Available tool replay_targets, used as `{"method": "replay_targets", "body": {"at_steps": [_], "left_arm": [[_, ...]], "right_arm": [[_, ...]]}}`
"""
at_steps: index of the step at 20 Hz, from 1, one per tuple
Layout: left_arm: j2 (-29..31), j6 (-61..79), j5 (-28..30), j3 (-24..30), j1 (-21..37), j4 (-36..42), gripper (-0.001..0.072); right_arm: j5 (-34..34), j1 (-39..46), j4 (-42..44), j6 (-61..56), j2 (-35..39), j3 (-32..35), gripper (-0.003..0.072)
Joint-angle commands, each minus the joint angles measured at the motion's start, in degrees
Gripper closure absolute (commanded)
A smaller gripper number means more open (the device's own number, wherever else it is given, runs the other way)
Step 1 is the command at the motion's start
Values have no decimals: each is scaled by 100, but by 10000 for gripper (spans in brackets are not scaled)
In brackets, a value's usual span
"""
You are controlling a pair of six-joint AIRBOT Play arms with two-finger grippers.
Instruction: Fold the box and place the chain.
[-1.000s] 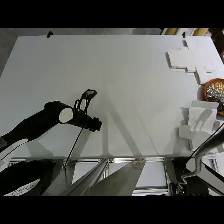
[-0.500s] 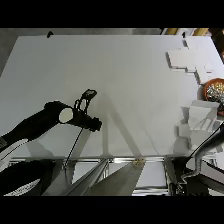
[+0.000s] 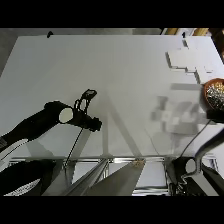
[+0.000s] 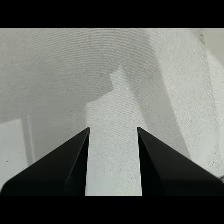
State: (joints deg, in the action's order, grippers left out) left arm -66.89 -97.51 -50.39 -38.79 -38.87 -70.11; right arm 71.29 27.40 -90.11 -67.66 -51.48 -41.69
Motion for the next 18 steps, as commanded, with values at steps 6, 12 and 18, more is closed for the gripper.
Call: {"method": "replay_targets", "body": {"at_steps": [6,12,18], "left_arm": [[-7,0,4,2,2,-2,394],[-4,-2,24,2,2,-17,394],[-7,0,350,2,-2,-46,394]], "right_arm": [[-116,-2837,1888,-789,1534,1410,667],[-540,-4223,1880,-1340,1563,1563,666],[-903,-4531,1871,-1491,1563,1563,666]]}}
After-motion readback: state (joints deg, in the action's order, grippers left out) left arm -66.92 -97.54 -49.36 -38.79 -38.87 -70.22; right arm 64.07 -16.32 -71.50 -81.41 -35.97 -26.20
